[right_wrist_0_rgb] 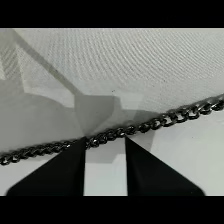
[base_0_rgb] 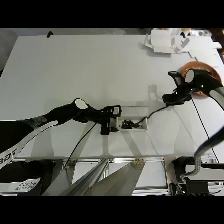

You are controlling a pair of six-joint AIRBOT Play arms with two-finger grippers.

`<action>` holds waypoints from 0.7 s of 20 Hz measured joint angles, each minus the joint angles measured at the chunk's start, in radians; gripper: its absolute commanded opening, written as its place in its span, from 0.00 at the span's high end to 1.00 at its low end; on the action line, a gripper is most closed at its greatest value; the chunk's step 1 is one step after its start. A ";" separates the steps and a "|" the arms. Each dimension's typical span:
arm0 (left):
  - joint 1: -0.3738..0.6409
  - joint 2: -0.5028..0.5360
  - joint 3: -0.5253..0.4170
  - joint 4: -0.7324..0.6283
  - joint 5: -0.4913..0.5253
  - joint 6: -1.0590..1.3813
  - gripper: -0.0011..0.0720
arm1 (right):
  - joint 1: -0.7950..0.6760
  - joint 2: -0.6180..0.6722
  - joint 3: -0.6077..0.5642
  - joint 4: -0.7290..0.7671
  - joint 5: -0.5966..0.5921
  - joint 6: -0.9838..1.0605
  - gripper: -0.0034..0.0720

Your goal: Fold the box and place the chain.

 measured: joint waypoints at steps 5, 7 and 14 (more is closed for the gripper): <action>0.000 0.000 0.000 0.000 0.000 0.000 0.79 | 0.001 0.013 -0.004 0.016 0.036 -0.010 0.93; 0.000 0.000 0.000 0.000 0.000 0.000 0.79 | 0.002 0.073 -0.002 0.027 0.048 -0.020 0.93; 0.000 0.000 0.000 0.000 0.000 0.000 0.79 | 0.008 0.425 -0.002 0.255 0.142 -0.090 0.93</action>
